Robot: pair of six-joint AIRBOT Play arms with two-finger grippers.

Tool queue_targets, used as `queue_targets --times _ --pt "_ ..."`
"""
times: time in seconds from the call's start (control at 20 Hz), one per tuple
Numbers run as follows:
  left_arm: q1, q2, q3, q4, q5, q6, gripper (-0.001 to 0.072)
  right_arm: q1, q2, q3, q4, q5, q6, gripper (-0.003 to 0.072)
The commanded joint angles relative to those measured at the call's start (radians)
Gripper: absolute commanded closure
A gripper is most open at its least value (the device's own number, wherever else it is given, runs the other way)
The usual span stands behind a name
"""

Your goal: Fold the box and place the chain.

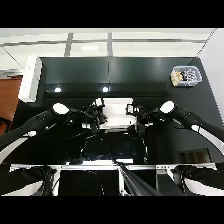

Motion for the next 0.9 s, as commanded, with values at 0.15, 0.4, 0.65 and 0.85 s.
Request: queue_targets --times 0.15,0.4,0.65,0.85 --pt "0.0 -0.002 0.0 0.0 0.002 -0.001 0.0478 0.001 0.0 0.0 0.0 0.0 0.0 0.0441" --pt "0.0 0.002 0.004 0.0 -0.005 -0.002 0.0493 0.001 0.0 0.0 0.0 0.0 0.0 0.0441" --pt "0.066 0.146 0.028 0.329 -0.015 -0.456 0.0688 0.001 0.0 0.0 0.0 -0.001 0.0 0.0441" --pt "0.225 0.291 0.023 0.721 -0.138 -0.966 0.0688 0.001 0.0 0.0 0.0 0.0 0.0 0.0441"
